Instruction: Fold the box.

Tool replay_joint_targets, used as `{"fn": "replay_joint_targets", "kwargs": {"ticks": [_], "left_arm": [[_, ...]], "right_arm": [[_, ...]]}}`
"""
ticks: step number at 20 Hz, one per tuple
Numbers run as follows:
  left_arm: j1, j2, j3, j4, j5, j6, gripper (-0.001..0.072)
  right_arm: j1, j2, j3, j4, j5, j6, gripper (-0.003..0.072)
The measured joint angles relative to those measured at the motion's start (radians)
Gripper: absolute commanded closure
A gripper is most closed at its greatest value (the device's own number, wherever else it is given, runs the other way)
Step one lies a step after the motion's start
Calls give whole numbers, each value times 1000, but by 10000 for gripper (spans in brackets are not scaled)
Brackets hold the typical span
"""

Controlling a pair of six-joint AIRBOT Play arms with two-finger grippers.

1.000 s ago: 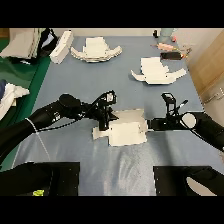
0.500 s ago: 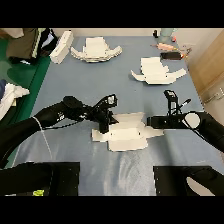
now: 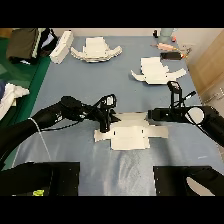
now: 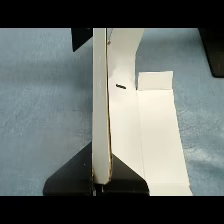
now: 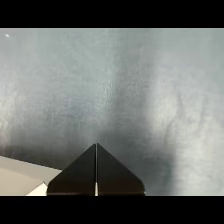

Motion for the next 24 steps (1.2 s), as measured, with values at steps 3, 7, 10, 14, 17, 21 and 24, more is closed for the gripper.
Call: {"fn": "replay_joint_targets", "kwargs": {"ticks": [3, 7, 10, 14, 17, 21, 24], "left_arm": [[0, 5, -40, -23, 18, 44, 701], [-24, 7, -87, -50, 56, 82, 700], [-55, 7, -105, -60, 93, 93, 699], [-74, 8, -123, -69, 117, 100, 696], [-77, 8, -137, -67, 97, 88, 695], [-80, 9, -145, -43, 45, 8, 695], [-80, 8, -147, -17, 23, -52, 695]], "right_arm": [[0, 0, 26, -46, -10, 29, 685], [0, 2, 39, -76, -29, 59, 685], [0, 2, 43, -85, -35, 67, 685], [0, 2, 43, -91, -38, 71, 685], [0, 3, 43, -92, -39, 73, 685], [0, 4, 44, -90, -29, 74, 685], [0, 4, 44, -89, -13, 74, 685]]}}
